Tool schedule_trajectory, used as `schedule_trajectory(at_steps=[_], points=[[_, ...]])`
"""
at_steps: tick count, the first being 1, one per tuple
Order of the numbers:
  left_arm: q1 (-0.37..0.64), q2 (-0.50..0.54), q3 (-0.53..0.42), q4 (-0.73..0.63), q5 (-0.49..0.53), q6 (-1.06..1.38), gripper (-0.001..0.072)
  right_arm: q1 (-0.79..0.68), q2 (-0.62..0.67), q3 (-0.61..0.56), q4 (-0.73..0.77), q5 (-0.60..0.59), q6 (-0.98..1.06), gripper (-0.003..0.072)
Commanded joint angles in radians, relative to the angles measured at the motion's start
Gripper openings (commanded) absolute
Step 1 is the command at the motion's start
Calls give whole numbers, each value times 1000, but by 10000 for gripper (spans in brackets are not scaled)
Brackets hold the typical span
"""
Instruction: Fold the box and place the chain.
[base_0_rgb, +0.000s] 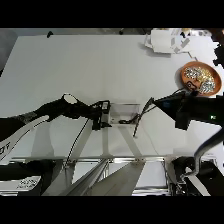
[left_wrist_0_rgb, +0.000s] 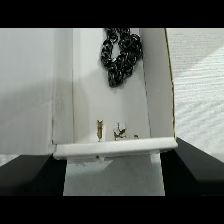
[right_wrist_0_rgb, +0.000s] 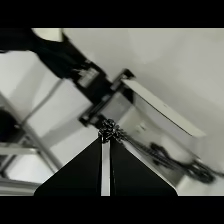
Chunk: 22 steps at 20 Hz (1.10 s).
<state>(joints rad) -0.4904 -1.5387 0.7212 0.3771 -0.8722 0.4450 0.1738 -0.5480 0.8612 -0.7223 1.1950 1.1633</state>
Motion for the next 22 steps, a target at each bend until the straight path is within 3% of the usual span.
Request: schedule_trajectory(at_steps=[1, 10, 16, 20, 22], points=[[0, 1, 0, 0, 0, 0, 136, 56, 13, 1, 150, -64, -66, 17], [1, 1, 0, 0, 0, 0, 136, 212, -9, 1, 190, -334, -248, 17], [1, 1, 0, 0, 0, 0, 136, 214, -91, 1, 268, -293, -330, 17], [0, 1, 0, 0, 0, 0, 136, 214, -174, -2, 24, -114, -254, 17], [1, 1, 0, 0, 0, 0, 136, 214, -228, -26, -35, -119, -251, 17]])
